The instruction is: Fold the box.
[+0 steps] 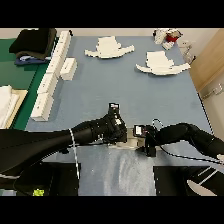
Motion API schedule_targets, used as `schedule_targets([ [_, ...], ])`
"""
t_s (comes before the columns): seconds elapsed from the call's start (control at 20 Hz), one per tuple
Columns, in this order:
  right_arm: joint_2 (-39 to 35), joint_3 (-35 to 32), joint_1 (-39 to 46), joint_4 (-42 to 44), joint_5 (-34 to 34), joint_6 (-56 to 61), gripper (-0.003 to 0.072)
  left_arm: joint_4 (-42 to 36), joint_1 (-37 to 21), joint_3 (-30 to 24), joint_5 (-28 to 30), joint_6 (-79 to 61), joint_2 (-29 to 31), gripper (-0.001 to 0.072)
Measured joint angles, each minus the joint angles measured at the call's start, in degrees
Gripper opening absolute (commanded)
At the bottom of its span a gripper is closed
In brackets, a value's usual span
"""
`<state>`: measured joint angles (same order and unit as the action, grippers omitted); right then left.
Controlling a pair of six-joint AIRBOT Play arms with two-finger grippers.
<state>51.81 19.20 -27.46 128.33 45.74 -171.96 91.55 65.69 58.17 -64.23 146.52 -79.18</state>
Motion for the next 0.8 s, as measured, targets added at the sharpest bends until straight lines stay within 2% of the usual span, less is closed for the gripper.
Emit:
schedule_targets([
  [0.05, 0.0, 0.0, 0.0, 0.0, -0.02, -0.02, 0.0515, -0.33, 0.04, -0.02, 0.7, -0.22, -0.11, 0.0656],
  [0.1, 0.0, 0.0, 0.0, 0.0, 0.0, -0.02, 0.0515, -0.66, 0.09, 0.0, 0.61, -0.26, -0.09, 0.0709],
  [0.3, 0.0, 0.0, 0.0, 0.0, -0.02, -0.02, 0.0515, -0.85, 0.09, 0.04, -1.81, -1.22, 0.9, 0.0709],
  [0.5, 0.0, 0.0, 0.0, 0.0, -0.02, -0.02, 0.0515, -1.36, 0.09, 0.96, -5.11, -3.91, 6.03, 0.0706],
  [0.55, 0.0, 0.0, 0.0, 0.0, -0.02, -0.02, 0.0515, -1.38, 0.09, 1.16, -6.03, -4.72, 7.87, 0.0464],
  [0.6, 0.0, 0.0, 0.0, 0.02, -0.02, -0.02, 0.0515, -1.42, 0.09, 1.29, -6.99, -5.4, 9.55, 0.0007],
  [0.8, 0.0, 0.0, 0.0, 0.0, -0.02, -0.04, 0.0515, -1.62, 0.09, 1.57, -8.76, -10.73, 14.36, 0.0016],
])
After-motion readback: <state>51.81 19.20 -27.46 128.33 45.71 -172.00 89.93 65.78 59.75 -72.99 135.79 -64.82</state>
